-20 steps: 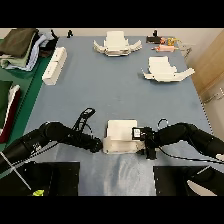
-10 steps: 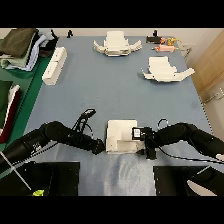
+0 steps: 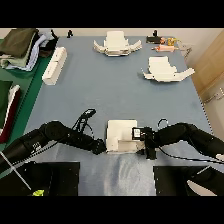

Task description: Fold the box.

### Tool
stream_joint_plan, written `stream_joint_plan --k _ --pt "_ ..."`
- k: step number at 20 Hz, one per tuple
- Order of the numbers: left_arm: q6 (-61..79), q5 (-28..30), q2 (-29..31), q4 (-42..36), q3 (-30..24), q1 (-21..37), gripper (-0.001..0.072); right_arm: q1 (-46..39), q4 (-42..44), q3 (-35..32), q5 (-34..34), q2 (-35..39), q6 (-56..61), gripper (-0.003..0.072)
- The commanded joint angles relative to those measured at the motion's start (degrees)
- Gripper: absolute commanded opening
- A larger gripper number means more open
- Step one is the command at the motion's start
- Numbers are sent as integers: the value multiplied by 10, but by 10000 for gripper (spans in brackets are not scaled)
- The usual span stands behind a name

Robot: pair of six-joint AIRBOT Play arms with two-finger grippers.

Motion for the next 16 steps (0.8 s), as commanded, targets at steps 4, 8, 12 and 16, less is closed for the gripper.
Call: stream_joint_plan --k 4,8,12,16 --pt "0 -1 0 5 34 0 464 0 0 0 0 0 0 509" --pt "0 -7 -2 5 39 0 464 0 0 0 0 0 0 509" --pt "0 -5 -2 -16 39 0 463 0 0 0 0 0 0 509" --pt "0 7 -4 -18 37 -1 464 0 0 0 0 0 0 509"
